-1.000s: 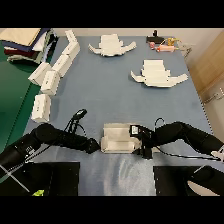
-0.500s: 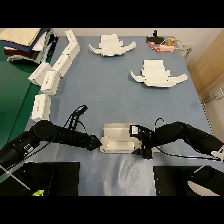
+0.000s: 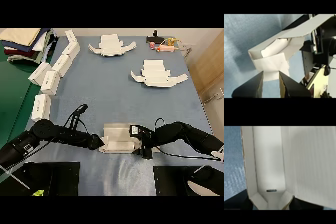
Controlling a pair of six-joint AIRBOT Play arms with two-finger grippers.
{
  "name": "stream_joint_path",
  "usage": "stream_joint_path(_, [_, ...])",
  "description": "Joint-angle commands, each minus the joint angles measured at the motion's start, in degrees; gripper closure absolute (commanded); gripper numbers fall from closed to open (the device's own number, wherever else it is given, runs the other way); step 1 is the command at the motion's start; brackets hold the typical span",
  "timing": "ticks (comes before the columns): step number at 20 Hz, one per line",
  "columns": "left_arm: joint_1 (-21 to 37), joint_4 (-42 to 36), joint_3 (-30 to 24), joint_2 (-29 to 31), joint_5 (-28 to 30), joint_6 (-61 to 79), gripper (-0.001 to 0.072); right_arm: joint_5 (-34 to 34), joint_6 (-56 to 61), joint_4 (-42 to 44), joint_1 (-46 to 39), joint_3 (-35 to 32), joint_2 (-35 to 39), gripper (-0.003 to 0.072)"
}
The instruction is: Fold the box.
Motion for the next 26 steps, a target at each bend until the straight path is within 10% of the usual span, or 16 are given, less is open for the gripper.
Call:
stream_joint_path(1, [-2.62, 1.2, 0.07, -0.35, 0.72, -0.92, 0.0396, 0.0, 0.02, 0.0, 0.04, -0.02, -0.02, 0.0167])
stream_joint_path(15, [-9.62, 14.93, 6.99, -8.28, 2.58, -16.0, 0.0397, 0.0, 0.02, 0.0, 0.04, -0.02, -0.02, 0.0167])
stream_joint_path(26, [-25.31, 41.05, 20.83, -24.2, -4.37, -48.11, 0.0397, 0.02, 0.02, 0.0, 0.04, -0.02, -0.02, 0.0167])
